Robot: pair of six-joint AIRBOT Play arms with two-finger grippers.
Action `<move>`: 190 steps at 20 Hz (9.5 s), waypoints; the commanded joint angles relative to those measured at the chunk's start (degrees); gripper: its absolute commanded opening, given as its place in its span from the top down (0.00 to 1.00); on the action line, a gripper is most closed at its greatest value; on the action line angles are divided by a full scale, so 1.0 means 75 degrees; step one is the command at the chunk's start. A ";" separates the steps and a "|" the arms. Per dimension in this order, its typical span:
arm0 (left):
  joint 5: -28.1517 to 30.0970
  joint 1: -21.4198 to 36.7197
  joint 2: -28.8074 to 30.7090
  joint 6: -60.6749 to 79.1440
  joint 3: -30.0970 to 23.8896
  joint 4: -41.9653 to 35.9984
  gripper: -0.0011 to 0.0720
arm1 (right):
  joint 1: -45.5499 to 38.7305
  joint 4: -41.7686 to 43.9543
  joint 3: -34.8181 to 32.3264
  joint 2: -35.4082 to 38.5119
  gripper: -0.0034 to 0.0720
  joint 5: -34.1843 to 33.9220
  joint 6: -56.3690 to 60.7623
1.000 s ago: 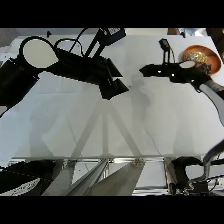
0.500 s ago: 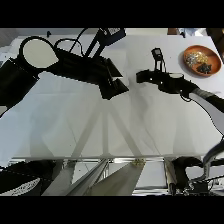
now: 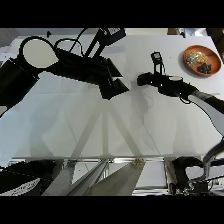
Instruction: Fold the box and place the chain.
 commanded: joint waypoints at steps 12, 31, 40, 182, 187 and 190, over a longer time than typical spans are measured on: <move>0.0003 -0.0003 0.0006 0.0000 0.0006 0.0003 0.21 | 0.0009 0.0058 -0.0006 -0.0006 0.93 -0.0035 0.0140; 0.1043 0.1306 -0.0650 -0.1387 0.0006 0.0262 0.21 | 0.0012 0.0058 -0.0003 -0.0006 0.93 -0.0017 0.0137; -0.0367 0.2792 -0.3354 -0.1816 0.1897 -0.0775 0.19 | 0.0009 0.0061 -0.0003 -0.0006 0.93 -0.0015 0.0137; -0.0877 0.1585 -0.6382 0.4622 0.3480 -0.1399 0.99 | -0.2396 -0.2095 0.0009 0.2363 0.34 0.0256 0.1154; -0.0720 0.1588 -0.6607 0.4616 0.3480 -0.1405 0.99 | -0.2396 -0.2119 0.0009 0.2363 0.34 0.0248 0.1154; -0.0682 0.1600 -0.6755 0.4602 0.3480 -0.1431 0.99 | -0.2396 -0.2119 0.0009 0.2363 0.35 0.0256 0.1154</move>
